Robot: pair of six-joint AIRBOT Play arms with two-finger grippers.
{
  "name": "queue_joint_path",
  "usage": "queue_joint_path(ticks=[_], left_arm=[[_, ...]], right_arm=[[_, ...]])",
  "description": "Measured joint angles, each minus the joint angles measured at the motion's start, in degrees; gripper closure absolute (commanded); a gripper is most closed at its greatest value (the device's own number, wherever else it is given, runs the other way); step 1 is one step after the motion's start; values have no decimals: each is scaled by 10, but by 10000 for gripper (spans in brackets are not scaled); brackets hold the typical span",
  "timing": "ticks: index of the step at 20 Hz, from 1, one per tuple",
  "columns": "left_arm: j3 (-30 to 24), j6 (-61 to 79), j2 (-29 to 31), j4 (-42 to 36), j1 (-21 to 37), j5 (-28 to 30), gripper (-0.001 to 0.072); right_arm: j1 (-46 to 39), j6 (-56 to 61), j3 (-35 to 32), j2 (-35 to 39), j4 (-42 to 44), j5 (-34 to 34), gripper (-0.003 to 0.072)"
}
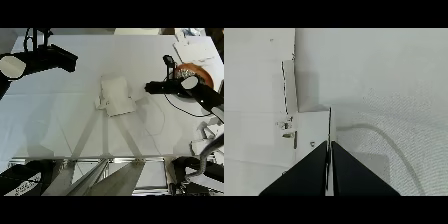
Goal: Fold the box and place the chain.
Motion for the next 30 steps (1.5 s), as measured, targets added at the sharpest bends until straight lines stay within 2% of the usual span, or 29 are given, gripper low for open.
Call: queue_joint_path(ticks=[1, 6, 10, 12, 17, 22, 23, 24, 25, 26, 27, 30], left_arm=[[0, 0, 0, 0, 0, 0, 371], [0, 0, 0, 0, 0, 0, 371], [0, 0, 0, 0, 0, 0, 371], [0, 0, 0, 0, 0, 0, 371], [0, 0, 0, 0, 0, 0, 371], [0, 0, 0, 0, 0, 0, 371], [0, 0, 0, 0, 0, 0, 371], [0, 0, 0, 0, 0, 0, 371], [0, 0, 0, 0, 0, 0, 371], [0, 0, 0, 0, 0, 0, 371], [0, 0, 0, 0, 0, 0, 371], [0, 0, 0, 0, 0, 0, 371]], right_arm=[[0, 6, 0, 2, -4, 2, 326], [-24, 48, 32, 9, -18, 9, 326], [-67, 75, 90, -8, -35, 79, 317], [-76, 78, 123, -28, -49, 123, 278], [-67, 62, 194, -100, -66, 209, 277], [-27, 48, 216, -156, -115, 238, 290], [-19, 43, 218, -166, -121, 240, 318], [-12, 40, 219, -175, -129, 244, 416], [-6, 39, 219, -183, -137, 245, 479], [-1, 36, 220, -189, -147, 245, 621], [2, 33, 221, -193, -156, 246, 675], [9, 12, 221, -199, -171, 240, 676]])
